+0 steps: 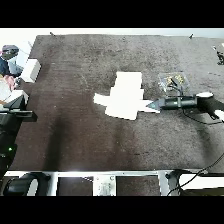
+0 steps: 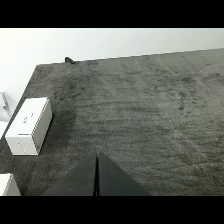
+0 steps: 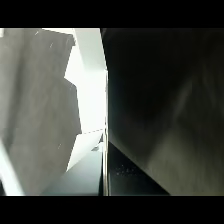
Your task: Fold the box and place the chain.
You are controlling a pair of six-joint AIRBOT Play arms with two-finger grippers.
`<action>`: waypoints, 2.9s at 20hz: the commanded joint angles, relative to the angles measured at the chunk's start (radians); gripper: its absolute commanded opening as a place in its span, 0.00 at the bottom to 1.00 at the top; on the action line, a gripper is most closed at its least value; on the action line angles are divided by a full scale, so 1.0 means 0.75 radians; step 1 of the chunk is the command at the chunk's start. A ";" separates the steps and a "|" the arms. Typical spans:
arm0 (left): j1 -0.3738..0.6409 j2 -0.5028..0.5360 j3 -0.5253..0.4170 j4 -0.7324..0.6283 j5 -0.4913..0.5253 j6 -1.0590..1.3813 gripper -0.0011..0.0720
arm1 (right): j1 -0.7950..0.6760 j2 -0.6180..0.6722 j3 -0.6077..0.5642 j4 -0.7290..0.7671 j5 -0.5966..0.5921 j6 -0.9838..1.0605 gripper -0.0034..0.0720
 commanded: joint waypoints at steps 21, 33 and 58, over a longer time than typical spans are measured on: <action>0.001 -1.209 0.796 -0.008 -0.953 0.007 0.83 | 0.329 -0.354 0.404 -0.028 -0.197 -0.063 0.05; -0.156 -2.236 2.015 0.594 -1.398 -0.703 0.83 | 0.329 -0.354 0.404 -0.024 -0.244 -0.069 0.05; -0.288 -2.616 2.346 0.415 -1.772 -0.582 0.38 | 0.335 -0.354 0.403 -0.103 -0.245 -0.182 0.05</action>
